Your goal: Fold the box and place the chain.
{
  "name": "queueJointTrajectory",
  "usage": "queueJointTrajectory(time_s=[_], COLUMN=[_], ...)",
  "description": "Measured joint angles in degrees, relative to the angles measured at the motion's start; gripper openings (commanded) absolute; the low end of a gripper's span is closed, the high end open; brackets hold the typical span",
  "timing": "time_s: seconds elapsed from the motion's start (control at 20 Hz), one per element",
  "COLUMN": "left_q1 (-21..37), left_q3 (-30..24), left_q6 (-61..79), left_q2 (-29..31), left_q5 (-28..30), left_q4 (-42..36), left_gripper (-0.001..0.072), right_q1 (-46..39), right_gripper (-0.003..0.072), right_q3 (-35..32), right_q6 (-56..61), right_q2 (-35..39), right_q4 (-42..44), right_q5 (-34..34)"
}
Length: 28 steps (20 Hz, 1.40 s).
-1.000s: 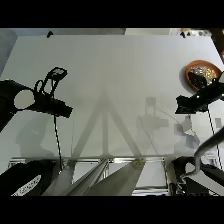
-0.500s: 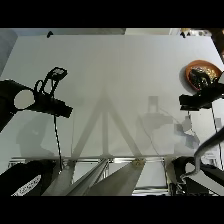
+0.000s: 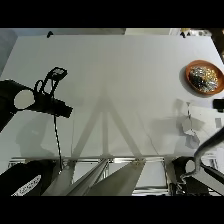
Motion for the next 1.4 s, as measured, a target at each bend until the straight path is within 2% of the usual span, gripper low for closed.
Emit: queueJointTrajectory(time_s=[0.25,0.45,0.95,1.4], left_q1=[0.0,0.0,0.0,0.0], left_q3=[0.0,0.0,0.0,0.0], left_q6=[0.0,0.0,0.0,0.0], left_q2=[0.0,0.0,0.0,0.0], left_q5=[0.0,0.0,-0.02,0.0], left_q4=[0.0,0.0,0.0,-0.02], left_gripper=[0.0009,0.0009,0.0009,0.0009], right_q1=[-16.17,-22.71,-25.18,-25.24], right_gripper=[0.0478,0.0478,0.0476,0.0456], right_q3=[0.0,0.0,0.0,0.07], right_q6=[-4.33,-9.86,-13.53,-13.53], right_q2=[-0.55,-2.69,-9.27,-11.98], right_q4=[-0.17,3.06,4.57,2.49], right_q5=[-2.21,-3.37,-7.43,-11.21])
